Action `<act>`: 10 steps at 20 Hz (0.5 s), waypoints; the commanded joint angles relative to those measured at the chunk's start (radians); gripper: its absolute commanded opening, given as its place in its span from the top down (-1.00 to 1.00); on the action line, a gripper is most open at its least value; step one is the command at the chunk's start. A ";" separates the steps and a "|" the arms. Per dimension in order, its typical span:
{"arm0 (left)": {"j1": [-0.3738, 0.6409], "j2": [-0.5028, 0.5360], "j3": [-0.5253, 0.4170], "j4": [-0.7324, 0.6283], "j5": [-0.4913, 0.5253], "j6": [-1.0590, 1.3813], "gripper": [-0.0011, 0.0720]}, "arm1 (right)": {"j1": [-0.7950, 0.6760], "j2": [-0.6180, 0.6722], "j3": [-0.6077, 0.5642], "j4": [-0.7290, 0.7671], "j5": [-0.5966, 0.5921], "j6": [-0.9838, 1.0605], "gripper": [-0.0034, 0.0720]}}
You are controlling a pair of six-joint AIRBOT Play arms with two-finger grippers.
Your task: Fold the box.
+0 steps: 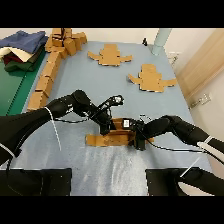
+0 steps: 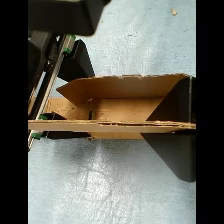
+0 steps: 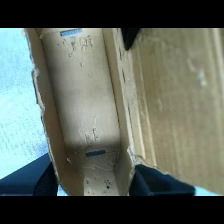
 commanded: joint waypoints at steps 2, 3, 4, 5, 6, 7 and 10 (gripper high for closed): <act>0.001 0.000 0.000 0.000 0.000 0.000 0.93 | 0.001 -0.001 0.001 0.000 -0.006 0.001 -0.44; 0.001 0.000 0.000 0.000 0.000 0.000 0.93 | 0.001 -0.001 0.000 -0.001 -0.006 0.001 -0.44; 0.001 0.000 0.000 0.000 0.000 0.000 0.93 | 0.001 -0.001 0.001 0.000 -0.006 0.001 -0.44; 0.001 0.000 0.000 0.000 0.000 0.000 0.93 | 0.001 -0.001 0.000 0.000 -0.006 0.001 -0.44; 0.001 0.000 0.000 0.000 0.000 0.000 0.93 | 0.001 -0.001 0.001 0.000 -0.006 0.001 -0.44; 0.001 0.000 0.000 0.000 0.000 0.000 0.93 | 0.001 -0.001 0.000 0.000 -0.006 0.001 -0.44; 0.001 0.000 0.000 -0.006 0.002 0.000 0.93 | 0.001 -0.001 0.000 0.000 -0.006 0.001 -0.44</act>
